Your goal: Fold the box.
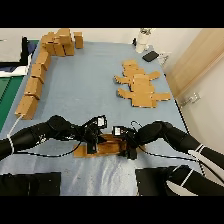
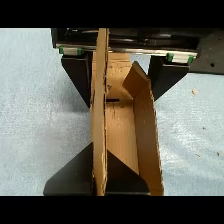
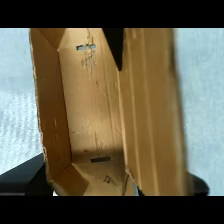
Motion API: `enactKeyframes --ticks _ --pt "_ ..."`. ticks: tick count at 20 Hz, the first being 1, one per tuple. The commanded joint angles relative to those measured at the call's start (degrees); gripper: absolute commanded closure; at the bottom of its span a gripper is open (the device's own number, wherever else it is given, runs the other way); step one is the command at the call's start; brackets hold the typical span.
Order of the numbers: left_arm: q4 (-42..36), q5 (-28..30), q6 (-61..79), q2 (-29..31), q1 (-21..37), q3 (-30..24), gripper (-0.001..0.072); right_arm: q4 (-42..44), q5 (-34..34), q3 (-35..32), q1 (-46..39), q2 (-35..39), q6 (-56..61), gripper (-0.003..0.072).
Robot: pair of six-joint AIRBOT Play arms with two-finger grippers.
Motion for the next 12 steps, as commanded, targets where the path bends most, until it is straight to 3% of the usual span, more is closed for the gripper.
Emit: enactKeyframes --ticks 1,2,9,12 --pt "0.0 0.0 0.0 0.0 0.0 0.0 0.07 0.5 0.9 0.0 0.0 -1.0 -1.0 0.0011" --pt "0.0 0.0 0.0 0.0 0.0 0.0 0.07 0.4 0.7 0.0 0.0 -1.0 -1.0 0.0078" --pt "0.0 0.0 0.0 0.0 0.0 0.0 0.07 -0.2 -0.1 -0.2 0.0 -0.9 -1.0 0.0118" --pt "0.0 0.0 0.0 0.0 0.0 0.0 0.07 -0.2 -0.2 -0.2 0.0 -0.9 -1.0 0.0193"
